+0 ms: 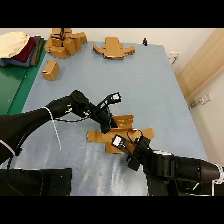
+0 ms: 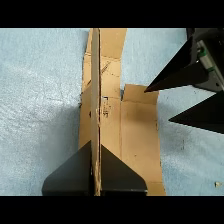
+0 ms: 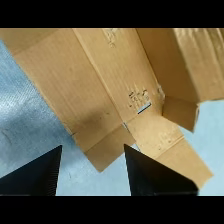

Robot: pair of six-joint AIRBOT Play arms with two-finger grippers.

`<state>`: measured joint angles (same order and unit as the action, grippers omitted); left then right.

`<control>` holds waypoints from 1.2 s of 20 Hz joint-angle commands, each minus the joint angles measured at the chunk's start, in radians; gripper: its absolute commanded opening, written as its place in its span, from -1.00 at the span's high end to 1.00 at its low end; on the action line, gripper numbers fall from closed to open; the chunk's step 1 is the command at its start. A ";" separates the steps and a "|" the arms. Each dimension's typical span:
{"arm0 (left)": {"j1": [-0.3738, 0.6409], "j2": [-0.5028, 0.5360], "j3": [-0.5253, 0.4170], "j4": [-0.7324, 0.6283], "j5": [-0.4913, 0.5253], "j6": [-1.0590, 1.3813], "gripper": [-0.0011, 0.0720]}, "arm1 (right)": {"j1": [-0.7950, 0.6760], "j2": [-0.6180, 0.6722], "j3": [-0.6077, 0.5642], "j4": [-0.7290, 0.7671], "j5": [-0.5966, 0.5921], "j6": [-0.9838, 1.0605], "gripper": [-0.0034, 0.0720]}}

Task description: Fold the box.

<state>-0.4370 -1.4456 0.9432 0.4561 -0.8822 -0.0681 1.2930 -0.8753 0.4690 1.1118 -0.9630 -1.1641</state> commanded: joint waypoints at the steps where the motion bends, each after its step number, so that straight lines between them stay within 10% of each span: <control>1: 0.000 -0.001 0.001 0.000 0.000 0.000 0.93 | 0.005 -0.018 -0.001 -0.023 0.023 -0.007 -0.64; 21: 0.000 -0.001 0.001 0.000 0.000 0.000 0.93 | 0.005 -0.081 0.097 -0.162 0.051 0.098 -0.64; 24: 0.000 -0.001 0.001 0.000 0.000 0.000 0.93 | -0.005 -0.065 0.101 -0.253 0.045 0.098 -1.00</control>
<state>-0.4370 -1.4456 0.9432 0.4561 -0.8825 -0.0681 1.2953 -0.9524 0.5655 0.9203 -0.9131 -1.0687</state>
